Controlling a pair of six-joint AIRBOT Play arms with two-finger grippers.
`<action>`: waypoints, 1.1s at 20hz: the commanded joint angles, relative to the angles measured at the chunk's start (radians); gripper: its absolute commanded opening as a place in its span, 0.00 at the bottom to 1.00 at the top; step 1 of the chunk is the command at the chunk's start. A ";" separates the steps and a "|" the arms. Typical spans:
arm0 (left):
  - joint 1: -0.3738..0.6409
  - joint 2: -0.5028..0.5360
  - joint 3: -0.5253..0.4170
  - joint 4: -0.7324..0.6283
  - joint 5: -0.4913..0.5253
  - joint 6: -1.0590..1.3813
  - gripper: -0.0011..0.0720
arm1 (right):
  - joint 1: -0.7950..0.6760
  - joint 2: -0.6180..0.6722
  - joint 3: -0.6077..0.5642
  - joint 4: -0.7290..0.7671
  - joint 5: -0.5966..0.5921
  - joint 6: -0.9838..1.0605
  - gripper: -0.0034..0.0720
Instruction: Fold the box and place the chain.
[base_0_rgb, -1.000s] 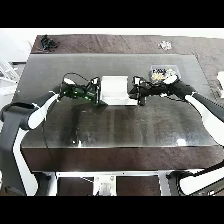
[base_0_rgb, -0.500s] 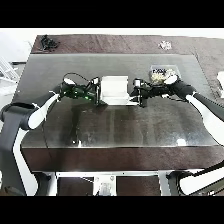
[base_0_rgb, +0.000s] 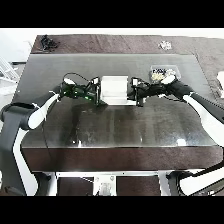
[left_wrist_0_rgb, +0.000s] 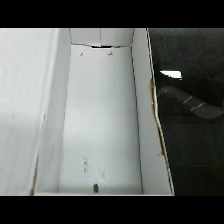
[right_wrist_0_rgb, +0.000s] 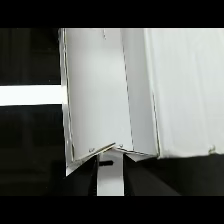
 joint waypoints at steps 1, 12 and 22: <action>0.001 0.001 0.000 0.000 0.000 0.001 0.50 | 0.034 -0.001 0.001 0.048 -0.026 -0.031 0.31; 0.001 0.001 0.000 0.000 0.000 0.001 0.50 | 0.039 -0.061 0.001 0.105 -0.060 -0.053 0.77; 0.001 0.001 0.000 0.000 0.000 0.001 0.50 | 0.026 -0.058 0.001 0.079 -0.058 -0.050 0.96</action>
